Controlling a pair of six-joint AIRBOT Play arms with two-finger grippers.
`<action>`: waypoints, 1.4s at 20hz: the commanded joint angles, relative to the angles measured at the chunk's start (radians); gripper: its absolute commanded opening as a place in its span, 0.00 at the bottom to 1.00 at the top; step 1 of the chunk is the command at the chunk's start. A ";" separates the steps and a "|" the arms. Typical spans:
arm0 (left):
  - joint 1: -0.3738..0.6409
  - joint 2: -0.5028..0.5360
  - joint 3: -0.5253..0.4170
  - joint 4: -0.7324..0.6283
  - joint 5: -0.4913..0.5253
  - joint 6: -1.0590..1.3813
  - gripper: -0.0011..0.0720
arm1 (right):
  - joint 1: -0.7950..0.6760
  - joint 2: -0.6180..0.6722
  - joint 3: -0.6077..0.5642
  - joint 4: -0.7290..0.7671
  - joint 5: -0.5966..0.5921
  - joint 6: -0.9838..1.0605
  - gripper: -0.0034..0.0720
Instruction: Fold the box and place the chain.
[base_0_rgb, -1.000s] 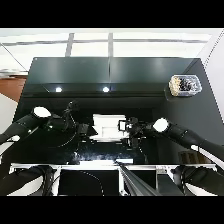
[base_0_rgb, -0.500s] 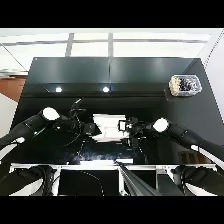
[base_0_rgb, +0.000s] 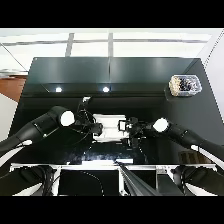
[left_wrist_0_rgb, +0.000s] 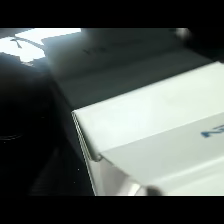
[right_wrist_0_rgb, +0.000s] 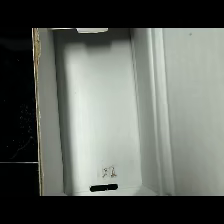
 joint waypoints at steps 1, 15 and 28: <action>-0.093 0.000 0.039 0.196 -0.022 -0.232 0.67 | 0.001 0.000 0.000 0.000 0.000 0.000 0.67; -0.198 -0.090 0.085 0.311 -0.090 -0.534 0.31 | 0.001 0.000 0.000 0.000 0.000 0.000 0.67; -0.193 -0.143 0.153 0.322 -0.116 -0.556 0.31 | 0.001 0.000 0.000 0.000 0.001 0.000 0.67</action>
